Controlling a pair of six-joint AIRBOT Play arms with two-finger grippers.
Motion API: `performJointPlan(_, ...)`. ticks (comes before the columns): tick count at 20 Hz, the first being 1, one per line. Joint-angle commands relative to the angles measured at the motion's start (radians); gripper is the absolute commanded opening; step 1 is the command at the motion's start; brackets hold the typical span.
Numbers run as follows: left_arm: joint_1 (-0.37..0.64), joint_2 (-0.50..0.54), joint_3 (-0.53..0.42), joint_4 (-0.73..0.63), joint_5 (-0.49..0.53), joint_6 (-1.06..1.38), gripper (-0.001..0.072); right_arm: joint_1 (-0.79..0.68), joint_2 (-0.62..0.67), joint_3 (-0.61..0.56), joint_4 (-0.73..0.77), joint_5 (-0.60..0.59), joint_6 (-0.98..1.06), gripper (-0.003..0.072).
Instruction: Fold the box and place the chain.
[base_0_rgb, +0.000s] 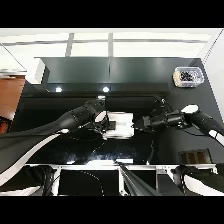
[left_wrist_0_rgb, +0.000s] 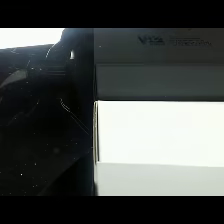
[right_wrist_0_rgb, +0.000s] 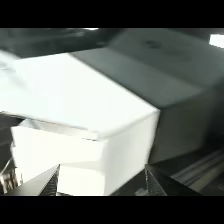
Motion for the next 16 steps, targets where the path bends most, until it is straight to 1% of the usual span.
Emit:
performJointPlan(1,0.001,0.000,0.001,0.000,0.002,0.001,0.0028,0.053,-0.001,0.034,0.009,0.008,0.025,0.0604)
performJointPlan(4,0.001,0.000,0.001,0.000,0.002,0.001,0.0028,0.136,-0.001,0.065,-0.080,-0.079,0.124,0.0603)
performJointPlan(5,0.001,0.000,0.001,0.000,0.002,0.001,0.0027,0.163,-0.001,0.085,-0.133,-0.102,0.174,0.0557)
performJointPlan(6,0.001,0.000,0.001,0.000,0.002,0.001,0.0028,0.186,-0.001,0.103,-0.182,-0.121,0.220,0.0537)
performJointPlan(8,0.001,0.000,0.001,0.000,0.002,0.001,0.0027,0.229,-0.001,0.137,-0.269,-0.154,0.313,0.0537)
performJointPlan(11,0.001,0.000,0.001,0.000,0.002,0.001,0.0027,0.311,-0.002,0.182,-0.432,-0.213,0.523,0.0537)
performJointPlan(13,0.001,0.000,0.001,0.001,0.002,0.001,0.0028,0.379,-0.002,0.216,-0.564,-0.233,0.706,0.0528)
performJointPlan(14,0.002,0.000,0.001,0.001,0.001,0.001,0.0027,0.414,-0.002,0.235,-0.626,-0.236,0.770,0.0492)
performJointPlan(15,0.001,0.000,0.001,0.001,0.001,0.001,0.0028,0.453,-0.002,0.256,-0.692,-0.238,0.829,0.0421)
performJointPlan(16,0.001,0.000,0.001,0.001,0.002,0.001,0.0027,0.493,-0.002,0.275,-0.761,-0.244,0.900,0.0406)
